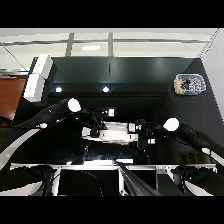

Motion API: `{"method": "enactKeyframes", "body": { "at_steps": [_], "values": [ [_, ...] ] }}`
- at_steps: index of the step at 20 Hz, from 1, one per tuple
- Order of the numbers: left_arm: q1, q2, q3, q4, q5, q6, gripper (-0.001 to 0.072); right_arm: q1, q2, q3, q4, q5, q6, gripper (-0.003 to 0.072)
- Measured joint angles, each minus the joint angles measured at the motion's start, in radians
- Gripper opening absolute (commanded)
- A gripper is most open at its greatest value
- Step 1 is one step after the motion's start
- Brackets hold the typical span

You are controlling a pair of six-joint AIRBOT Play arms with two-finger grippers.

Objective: Fold the box and place the chain.

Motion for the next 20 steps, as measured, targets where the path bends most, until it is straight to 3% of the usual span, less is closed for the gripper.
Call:
{"method": "enactKeyframes", "body": {
  "at_steps": [20],
  "values": [
    [0.000, 0.000, 0.000, 0.000, -0.001, -0.007, 0.0027, -0.004, -0.013, 0.000, -0.002, -0.034, 0.000, 0.0631]
  ]
}}
